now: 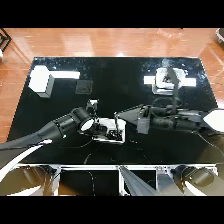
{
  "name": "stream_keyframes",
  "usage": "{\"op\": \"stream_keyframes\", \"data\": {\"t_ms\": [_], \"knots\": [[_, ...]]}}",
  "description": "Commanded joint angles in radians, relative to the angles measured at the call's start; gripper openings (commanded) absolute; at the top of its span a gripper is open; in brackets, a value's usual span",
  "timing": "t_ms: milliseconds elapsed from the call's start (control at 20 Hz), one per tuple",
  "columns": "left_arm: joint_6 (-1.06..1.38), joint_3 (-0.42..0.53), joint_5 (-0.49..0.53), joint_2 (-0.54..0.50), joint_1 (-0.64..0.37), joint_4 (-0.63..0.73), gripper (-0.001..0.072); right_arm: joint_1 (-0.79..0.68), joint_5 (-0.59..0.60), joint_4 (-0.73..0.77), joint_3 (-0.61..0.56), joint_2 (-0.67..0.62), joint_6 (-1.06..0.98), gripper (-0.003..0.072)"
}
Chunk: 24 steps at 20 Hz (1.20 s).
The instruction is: Fold the box and place the chain.
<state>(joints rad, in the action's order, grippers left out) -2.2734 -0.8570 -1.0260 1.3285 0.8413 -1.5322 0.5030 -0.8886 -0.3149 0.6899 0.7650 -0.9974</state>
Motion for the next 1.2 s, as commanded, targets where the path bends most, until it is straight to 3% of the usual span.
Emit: {"op": "stream_keyframes", "data": {"t_ms": [0,750,800,850,900,1000,1150], "knots": [[0.000,0.000,0.000,0.000,0.000,0.000,0.0025,0.063,0.011,-0.037,-0.002,0.082,-0.013,0.0022],[0.000,0.000,0.005,0.000,0.000,0.000,0.0024,0.070,0.049,-0.138,-0.003,0.151,-0.058,0.0023],[0.000,0.000,0.005,0.000,0.000,0.000,0.0025,0.070,0.047,-0.154,-0.003,0.151,-0.065,0.0079],[0.000,0.000,0.005,0.000,0.000,0.000,0.0025,0.070,0.035,-0.163,-0.003,0.151,-0.070,0.0357],[0.000,0.000,0.005,0.000,0.000,0.000,0.0024,0.061,0.009,-0.169,-0.003,0.151,-0.080,0.0528],[0.000,0.000,0.004,0.000,0.000,0.000,0.0025,0.000,-0.102,-0.169,0.000,0.148,-0.100,0.0543],[0.000,-0.002,-0.004,0.000,0.000,0.001,0.0025,-0.182,-0.370,-0.170,0.000,0.134,-0.108,0.0544]]}}
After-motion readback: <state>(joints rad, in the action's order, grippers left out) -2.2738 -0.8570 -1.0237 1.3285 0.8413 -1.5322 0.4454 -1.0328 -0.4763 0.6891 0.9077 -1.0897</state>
